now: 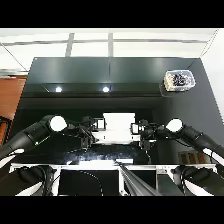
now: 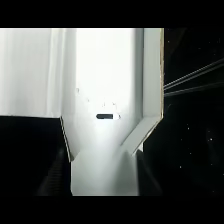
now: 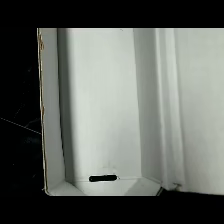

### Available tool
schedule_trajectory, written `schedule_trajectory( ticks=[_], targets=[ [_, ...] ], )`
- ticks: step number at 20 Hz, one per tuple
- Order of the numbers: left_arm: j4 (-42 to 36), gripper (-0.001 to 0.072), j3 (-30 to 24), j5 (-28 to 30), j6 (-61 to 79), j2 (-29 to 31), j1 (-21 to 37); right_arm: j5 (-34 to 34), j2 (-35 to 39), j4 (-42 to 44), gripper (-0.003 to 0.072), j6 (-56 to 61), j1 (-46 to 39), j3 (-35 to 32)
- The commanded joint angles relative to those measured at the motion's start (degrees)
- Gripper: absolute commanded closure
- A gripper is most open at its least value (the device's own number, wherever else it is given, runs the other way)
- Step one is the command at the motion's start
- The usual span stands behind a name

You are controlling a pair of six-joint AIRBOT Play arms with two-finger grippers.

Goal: Fold the box and place the chain.

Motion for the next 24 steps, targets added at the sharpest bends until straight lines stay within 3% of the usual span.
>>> schedule_trajectory(
  ticks=[1,3,7,14,22,24],
  targets=[
    [-1.4,0.0256,-0.1,0.7,0.4,-1.3,-0.8,0.0,0.0,0.0,0.0198,0.0,0.0,0.0],
    [-2.6,0.0272,-0.1,0.8,0.4,-2.1,-1.6,0.0,0.0,0.0,0.0198,0.0,0.0,0.0],
    [-3.0,0.0491,-0.1,2.3,0.4,-2.4,-3.4,0.0,0.0,0.0,0.0198,0.0,0.0,0.0],
    [-12.3,0.0491,-0.1,9.4,0.4,-3.7,-6.3,0.0,0.0,0.0,0.0198,0.0,0.0,0.0],
    [-12.7,0.0489,-0.1,11.1,2.1,-5.0,-7.8,0.0,0.0,0.0,0.0198,0.0,0.0,0.0],
    [-12.7,0.0414,-0.1,11.1,2.1,-5.0,-7.8,0.0,0.0,0.0,0.0198,0.0,0.0,0.0]
  ],
)
